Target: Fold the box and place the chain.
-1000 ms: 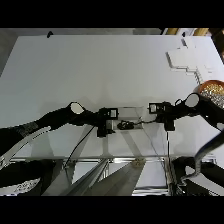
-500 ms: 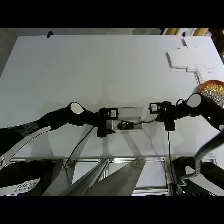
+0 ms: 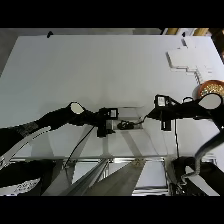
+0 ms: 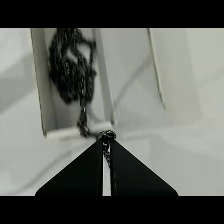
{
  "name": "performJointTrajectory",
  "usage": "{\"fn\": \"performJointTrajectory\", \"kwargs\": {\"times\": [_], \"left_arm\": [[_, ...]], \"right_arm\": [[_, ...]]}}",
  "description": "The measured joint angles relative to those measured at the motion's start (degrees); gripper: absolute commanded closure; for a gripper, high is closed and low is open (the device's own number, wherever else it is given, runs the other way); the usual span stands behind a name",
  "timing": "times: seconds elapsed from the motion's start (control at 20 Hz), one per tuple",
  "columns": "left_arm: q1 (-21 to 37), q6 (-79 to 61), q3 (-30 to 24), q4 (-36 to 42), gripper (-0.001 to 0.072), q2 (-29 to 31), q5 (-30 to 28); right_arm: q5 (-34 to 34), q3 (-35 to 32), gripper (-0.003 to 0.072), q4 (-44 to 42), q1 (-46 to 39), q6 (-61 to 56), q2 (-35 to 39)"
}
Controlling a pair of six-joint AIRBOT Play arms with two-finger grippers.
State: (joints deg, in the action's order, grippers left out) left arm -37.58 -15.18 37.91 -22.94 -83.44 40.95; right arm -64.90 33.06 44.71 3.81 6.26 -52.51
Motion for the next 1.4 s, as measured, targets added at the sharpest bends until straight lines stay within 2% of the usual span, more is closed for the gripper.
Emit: {"fn": "performJointTrajectory", "kwargs": {"times": [0.2,0.55,0.65,0.75,0.95,1.1,1.25,1.4], "left_arm": [[0.00,-0.02,0.00,0.02,0.0376,0.00,0.02],[0.00,0.00,0.00,0.00,0.0376,0.00,0.00],[0.00,0.00,0.00,0.02,0.0376,0.00,0.02],[0.00,0.00,0.00,0.00,0.0376,0.00,0.02],[0.00,-0.02,0.00,0.02,0.0376,0.00,0.02],[0.00,-0.02,0.00,0.00,0.0376,0.00,0.02],[0.00,-0.02,0.00,0.00,0.0376,0.00,0.00],[0.00,0.00,0.00,0.00,0.0376,0.00,0.02]], "right_arm": [[0.59,0.00,0.0673,-5.81,5.84,0.22,1.03],[17.14,0.00,0.0670,-6.71,24.59,-2.91,-0.61],[20.33,0.00,0.0527,-6.25,27.04,-4.50,-1.92],[22.36,0.00,0.0498,-5.84,28.33,-6.40,-2.86],[24.04,0.02,0.0498,-1.64,29.33,-8.74,-1.40],[23.87,0.02,0.0498,9.20,28.11,-13.20,2.40],[19.26,0.02,0.0501,19.12,21.92,-17.40,4.98],[12.68,-0.07,0.0514,24.33,11.74,-17.11,5.16]]}}
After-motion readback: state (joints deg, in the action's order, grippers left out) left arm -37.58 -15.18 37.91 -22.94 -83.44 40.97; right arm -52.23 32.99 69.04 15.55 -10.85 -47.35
